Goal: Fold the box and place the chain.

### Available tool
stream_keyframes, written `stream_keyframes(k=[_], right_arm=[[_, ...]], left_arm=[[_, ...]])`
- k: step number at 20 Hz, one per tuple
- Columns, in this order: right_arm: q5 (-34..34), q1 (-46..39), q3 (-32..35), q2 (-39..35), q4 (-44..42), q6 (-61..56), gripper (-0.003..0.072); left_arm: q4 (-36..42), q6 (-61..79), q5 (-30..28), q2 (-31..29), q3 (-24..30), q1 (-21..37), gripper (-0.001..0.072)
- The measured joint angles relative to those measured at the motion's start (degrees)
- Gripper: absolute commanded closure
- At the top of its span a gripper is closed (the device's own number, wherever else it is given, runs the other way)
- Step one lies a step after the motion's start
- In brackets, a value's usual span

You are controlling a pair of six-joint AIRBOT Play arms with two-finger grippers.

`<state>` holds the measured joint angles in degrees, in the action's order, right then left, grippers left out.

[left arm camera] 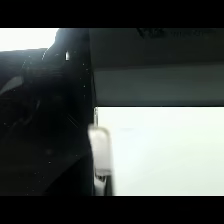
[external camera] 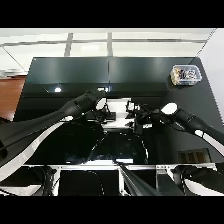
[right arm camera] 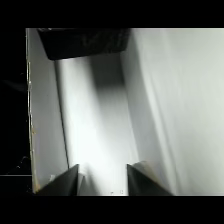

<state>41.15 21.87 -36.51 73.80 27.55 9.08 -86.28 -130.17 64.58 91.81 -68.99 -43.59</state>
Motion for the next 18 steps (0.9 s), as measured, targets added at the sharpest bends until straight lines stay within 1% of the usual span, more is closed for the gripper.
stream_keyframes(k=[1,2,3,4,5,6,8,10,11,14,15,17,18], right_arm=[[-0.1,0.0,0.0,0.0,0.5,-1.1,0.0216],[0.0,0.0,0.0,0.0,1.0,-2.1,0.0188],[0.0,0.0,0.0,0.0,1.5,-3.4,0.0261],[0.0,0.0,0.0,0.0,2.1,-4.4,0.0411],[0.2,0.0,0.0,0.0,2.9,-5.5,0.0690],[0.5,-0.1,0.0,-0.2,3.5,-6.7,0.0675],[1.9,-0.7,-0.1,-1.7,5.3,-11.1,0.0676],[3.6,-2.8,-0.7,-4.4,8.3,-19.1,0.0675],[4.5,-4.9,-1.2,-6.0,10.6,-25.0,0.0675],[7.6,-14.5,-1.9,-9.3,17.0,-44.4,0.0675],[7.7,-18.6,-1.4,-9.7,18.1,-51.6,0.0676],[7.6,-25.7,0.7,-10.0,17.7,-63.3,0.0676],[8.3,-28.2,1.9,-9.6,16.8,-66.9,0.0676]], left_arm=[[0.0,0.0,0.0,0.0,0.0,0.0,0.0683],[0.0,0.0,0.0,0.0,0.0,0.0,0.0683],[0.0,0.2,0.0,0.0,0.0,0.0,0.0683],[0.0,0.2,0.0,0.0,0.0,0.0,0.0683],[0.0,0.1,0.0,0.0,0.0,0.0,0.0683],[0.0,0.1,0.0,0.0,0.0,0.0,0.0683],[0.0,0.1,0.0,0.0,0.0,0.0,0.0683],[0.0,0.0,0.0,0.0,0.0,0.0,0.0683],[0.0,0.0,0.0,0.0,0.0,0.0,0.0683],[0.0,0.0,0.0,0.0,0.0,0.0,0.0683],[0.0,0.0,0.0,0.0,0.0,0.0,0.0683],[0.0,0.0,0.0,0.0,0.0,0.0,0.0683],[0.0,0.1,0.0,0.0,0.0,0.0,0.0683]])
